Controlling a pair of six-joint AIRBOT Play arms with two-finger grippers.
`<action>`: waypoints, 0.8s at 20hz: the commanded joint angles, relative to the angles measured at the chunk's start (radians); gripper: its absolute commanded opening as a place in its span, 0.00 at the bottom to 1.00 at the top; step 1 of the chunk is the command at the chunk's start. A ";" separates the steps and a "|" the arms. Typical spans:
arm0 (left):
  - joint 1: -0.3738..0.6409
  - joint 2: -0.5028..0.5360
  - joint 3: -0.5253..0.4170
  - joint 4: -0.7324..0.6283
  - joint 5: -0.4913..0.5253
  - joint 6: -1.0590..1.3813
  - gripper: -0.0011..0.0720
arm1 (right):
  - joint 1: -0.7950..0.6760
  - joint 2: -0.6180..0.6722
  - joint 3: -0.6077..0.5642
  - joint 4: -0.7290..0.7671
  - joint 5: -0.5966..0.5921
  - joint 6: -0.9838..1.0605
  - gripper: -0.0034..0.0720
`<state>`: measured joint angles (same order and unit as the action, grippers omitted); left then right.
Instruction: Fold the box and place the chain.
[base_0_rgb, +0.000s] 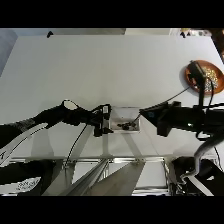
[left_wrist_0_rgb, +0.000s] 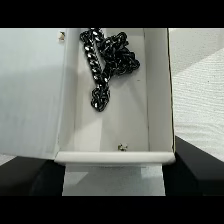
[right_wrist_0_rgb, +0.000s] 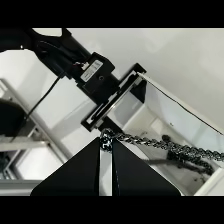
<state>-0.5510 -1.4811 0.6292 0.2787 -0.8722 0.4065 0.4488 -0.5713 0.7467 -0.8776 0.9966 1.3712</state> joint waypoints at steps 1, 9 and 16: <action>0.001 0.001 0.000 0.000 0.000 0.000 0.11 | 0.123 -0.081 0.001 -0.099 -0.072 0.024 0.07; 0.001 0.001 0.000 0.000 0.000 0.000 0.11 | 0.249 -0.351 0.001 -0.166 -0.161 0.027 0.07; 0.001 0.001 0.000 0.000 0.000 0.000 0.11 | 0.268 -0.440 0.001 -0.166 -0.182 0.064 0.29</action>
